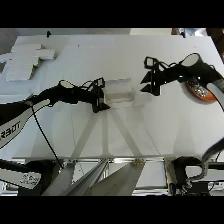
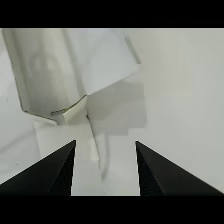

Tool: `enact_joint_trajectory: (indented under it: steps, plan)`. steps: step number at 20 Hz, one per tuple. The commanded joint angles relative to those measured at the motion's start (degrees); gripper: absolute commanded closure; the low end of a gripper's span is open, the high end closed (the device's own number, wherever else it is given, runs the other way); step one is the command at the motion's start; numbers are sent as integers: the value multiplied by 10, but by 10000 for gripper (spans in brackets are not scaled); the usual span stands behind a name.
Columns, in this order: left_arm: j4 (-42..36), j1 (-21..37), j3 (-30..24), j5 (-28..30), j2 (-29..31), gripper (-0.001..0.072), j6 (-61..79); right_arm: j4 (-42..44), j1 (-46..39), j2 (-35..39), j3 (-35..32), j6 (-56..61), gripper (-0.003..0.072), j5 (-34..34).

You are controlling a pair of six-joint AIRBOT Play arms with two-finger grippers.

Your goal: Fold the box and place the chain.

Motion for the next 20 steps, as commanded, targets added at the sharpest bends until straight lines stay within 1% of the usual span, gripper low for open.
enact_joint_trajectory:
  steps: [1,5,6,10,11,12,13,14,15,17,20]
  plan:
    - [0,0,0,0,0,230,0,-14,20,-32,0,-73,270,6]
    - [0,0,0,0,0,230,0,-16,51,-57,0,-104,261,-24]
    - [0,0,0,0,0,230,0,-16,57,-60,0,-104,252,-26]
    - [0,0,0,0,0,230,0,-26,68,-63,0,-103,257,-24]
    - [0,0,0,0,0,230,0,-26,68,-63,0,-103,293,-23]
    - [0,0,0,0,0,230,0,-26,68,-63,0,-103,300,-18]
    - [0,0,0,0,0,230,0,-24,68,-63,0,-103,324,-9]
    - [0,0,0,0,0,230,0,-24,68,-63,0,-103,406,3]
    - [0,0,0,0,0,230,0,-24,68,-63,0,-103,425,16]
    - [0,0,0,0,0,230,0,-23,68,-63,0,-103,429,34]
    - [0,0,0,0,0,230,0,4,68,-63,0,-103,433,37]
